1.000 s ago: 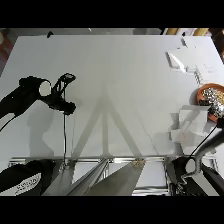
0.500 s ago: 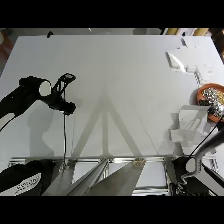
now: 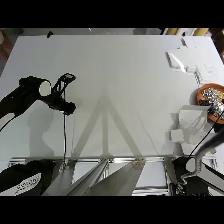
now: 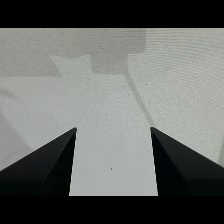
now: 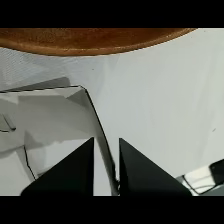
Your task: Fold the box and place the chain.
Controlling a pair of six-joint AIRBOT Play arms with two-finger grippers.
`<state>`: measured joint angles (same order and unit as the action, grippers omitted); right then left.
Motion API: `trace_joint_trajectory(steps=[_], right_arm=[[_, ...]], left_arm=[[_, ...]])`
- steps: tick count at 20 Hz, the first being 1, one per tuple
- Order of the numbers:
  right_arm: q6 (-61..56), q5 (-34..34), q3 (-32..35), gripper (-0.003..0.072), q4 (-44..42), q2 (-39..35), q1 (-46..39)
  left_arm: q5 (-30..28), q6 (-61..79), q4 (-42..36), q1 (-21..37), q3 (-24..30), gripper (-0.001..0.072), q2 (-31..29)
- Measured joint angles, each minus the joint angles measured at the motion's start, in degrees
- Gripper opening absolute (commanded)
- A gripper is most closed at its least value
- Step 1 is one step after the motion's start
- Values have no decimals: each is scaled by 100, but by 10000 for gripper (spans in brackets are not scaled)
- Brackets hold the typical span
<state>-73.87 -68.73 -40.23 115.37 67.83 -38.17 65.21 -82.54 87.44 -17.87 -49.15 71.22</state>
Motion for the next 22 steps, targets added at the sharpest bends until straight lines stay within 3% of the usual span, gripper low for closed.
trace_joint_trajectory(steps=[6,10,16,22], right_arm=[[363,-562,0,14,-321,-345,632],[437,-671,76,13,-1250,-1141,1427],[81,116,935,13,-3171,-2852,2861],[-765,780,1600,13,-3790,-3720,4487]], left_arm=[[0,0,0,0,0,513,0],[-2,0,0,0,0,513,0],[-2,0,0,0,0,513,0],[-7,0,0,0,0,513,0]])
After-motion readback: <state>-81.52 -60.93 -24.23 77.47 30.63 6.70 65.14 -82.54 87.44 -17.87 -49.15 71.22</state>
